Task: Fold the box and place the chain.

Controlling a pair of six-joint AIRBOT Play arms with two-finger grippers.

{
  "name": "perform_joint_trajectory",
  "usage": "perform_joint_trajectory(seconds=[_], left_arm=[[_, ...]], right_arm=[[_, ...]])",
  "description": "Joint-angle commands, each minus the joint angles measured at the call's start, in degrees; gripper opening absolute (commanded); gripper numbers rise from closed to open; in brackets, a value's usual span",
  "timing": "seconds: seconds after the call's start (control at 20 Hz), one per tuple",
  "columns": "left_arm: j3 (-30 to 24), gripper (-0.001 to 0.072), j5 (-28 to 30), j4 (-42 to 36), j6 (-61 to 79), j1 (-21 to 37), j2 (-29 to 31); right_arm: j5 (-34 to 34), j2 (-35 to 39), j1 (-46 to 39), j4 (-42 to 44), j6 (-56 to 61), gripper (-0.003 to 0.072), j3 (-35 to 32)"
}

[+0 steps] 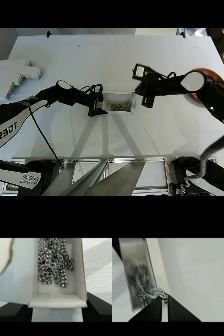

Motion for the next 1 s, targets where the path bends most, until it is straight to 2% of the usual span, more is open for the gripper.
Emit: perform_joint_trajectory(seconds=[0.0, 0.1, 0.3, 0.5, 0.55, 0.6, 0.65, 0.75, 0.95], left_arm=[[0.02, 0.0395, 0.02, 0.02, 0.02, 0.02, 0.00], [0.02, 0.0395, 0.02, 0.02, 0.02, 0.02, 0.00], [0.02, 0.0395, 0.02, 0.02, 0.04, 0.02, 0.00], [0.02, 0.0395, 0.02, 0.02, 0.02, 0.02, 0.02], [0.02, 0.0395, 0.02, 0.02, 0.02, 0.02, 0.00], [0.02, 0.0395, 0.02, 0.02, 0.02, 0.02, 0.00], [0.02, 0.0395, 0.02, 0.02, 0.02, 0.02, 0.00], [0.02, 0.0395, 0.00, 0.02, 0.02, 0.02, 0.00], [0.02, 0.0395, 0.00, 0.02, 0.04, 0.02, 0.00]], right_arm=[[-1.38, 0.96, 1.36, 16.41, -5.25, 0.0013, 0.07], [-1.86, 0.61, 2.89, 18.88, -7.08, 0.0012, 0.07], [-3.32, -2.69, 4.57, 17.57, -7.04, 0.0013, 0.04], [-2.58, -7.02, 4.63, 6.08, -0.98, 0.0027, 0.04], [-2.58, -7.26, 4.63, 2.75, 0.70, 0.0112, 0.04], [-2.58, -7.23, 4.63, 0.57, 1.57, 0.0260, 0.04], [-2.49, -6.93, 4.63, -0.09, 1.99, 0.0334, 0.07], [-1.29, -5.40, 4.63, 0.00, 1.95, 0.0334, 0.07], [3.34, -0.39, 2.49, -5.11, 1.90, 0.0334, 0.07]])
